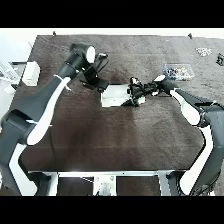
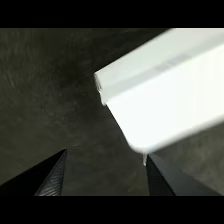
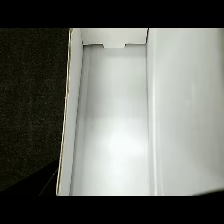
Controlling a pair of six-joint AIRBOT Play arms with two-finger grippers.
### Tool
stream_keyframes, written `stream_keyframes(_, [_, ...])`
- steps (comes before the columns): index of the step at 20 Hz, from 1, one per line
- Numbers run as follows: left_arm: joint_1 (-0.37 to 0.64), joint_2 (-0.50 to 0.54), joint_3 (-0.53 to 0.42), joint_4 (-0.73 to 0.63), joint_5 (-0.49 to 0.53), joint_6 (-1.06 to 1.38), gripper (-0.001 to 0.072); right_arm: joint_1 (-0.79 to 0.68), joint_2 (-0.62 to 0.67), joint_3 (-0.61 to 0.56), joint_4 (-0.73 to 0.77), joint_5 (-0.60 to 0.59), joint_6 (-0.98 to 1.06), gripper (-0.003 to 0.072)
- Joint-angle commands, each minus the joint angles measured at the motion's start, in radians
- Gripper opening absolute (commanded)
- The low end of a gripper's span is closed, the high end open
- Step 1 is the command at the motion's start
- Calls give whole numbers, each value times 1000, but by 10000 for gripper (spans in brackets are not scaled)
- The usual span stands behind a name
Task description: Fold the box and place the chain.
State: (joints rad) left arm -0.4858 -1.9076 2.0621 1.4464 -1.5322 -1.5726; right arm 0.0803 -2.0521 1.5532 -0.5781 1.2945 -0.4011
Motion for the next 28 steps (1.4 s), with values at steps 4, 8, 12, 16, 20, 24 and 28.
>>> stream_keyframes(4, [140,46,-75,-191,16,608,551,0,0,0,1,0,0,475])
stream_keyframes(8, [176,45,-232,-248,187,906,717,0,0,0,1,0,0,475])
stream_keyframes(12, [261,45,-481,-734,343,1572,720,0,0,0,1,0,0,475])
stream_keyframes(16, [274,45,-602,-846,415,1830,720,0,0,0,1,0,0,475])
stream_keyframes(20, [274,23,-613,-814,438,1862,720,0,0,0,1,0,0,475])
stream_keyframes(24, [275,-3,-613,-816,474,1863,720,0,0,0,1,0,0,474])
stream_keyframes(28, [275,-13,-613,-827,507,1870,720,0,0,0,1,0,0,475])
